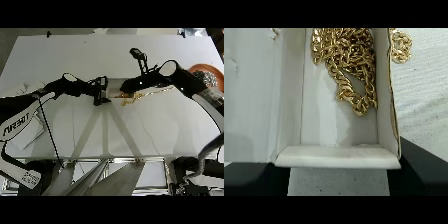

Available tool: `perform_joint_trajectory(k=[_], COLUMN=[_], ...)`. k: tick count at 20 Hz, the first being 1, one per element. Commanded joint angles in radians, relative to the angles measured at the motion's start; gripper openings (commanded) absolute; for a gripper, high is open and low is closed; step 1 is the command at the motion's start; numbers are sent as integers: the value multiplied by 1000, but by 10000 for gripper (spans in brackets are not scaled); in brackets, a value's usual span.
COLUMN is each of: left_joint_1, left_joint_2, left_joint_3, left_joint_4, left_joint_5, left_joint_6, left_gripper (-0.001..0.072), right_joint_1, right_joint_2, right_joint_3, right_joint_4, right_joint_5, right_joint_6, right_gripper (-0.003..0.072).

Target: Fold the box and place the chain.

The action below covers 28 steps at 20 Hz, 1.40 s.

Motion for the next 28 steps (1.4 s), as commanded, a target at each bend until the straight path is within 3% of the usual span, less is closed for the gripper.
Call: perform_joint_trajectory(k=[1,5,7,9,11,13,22,28], left_joint_1=[1,1,1,1,1,1,1,1], left_joint_2=[1,1,1,1,1,1,1,1], left_joint_3=[0,0,0,0,0,0,0,0], left_joint_4=[0,0,0,0,0,0,0,0], left_joint_5=[0,0,0,0,0,0,0,0], left_joint_6=[0,0,0,0,0,0,0,0], left_gripper=[325,325,325,325,325,325,325,325], right_joint_1=[1,-87,-148,-187,-206,-208,-198,-169], right_joint_2=[13,121,154,154,143,116,-134,-222], right_joint_3=[1,1,1,-3,-35,-71,-83,-83], right_joint_4=[10,8,-31,-151,-236,-240,-136,-84], right_joint_5=[61,167,205,198,158,122,89,-47], right_joint_6=[-171,-397,-542,-634,-699,-799,-1071,-1069], right_gripper=[228,282,377,482,484,542,540,529])
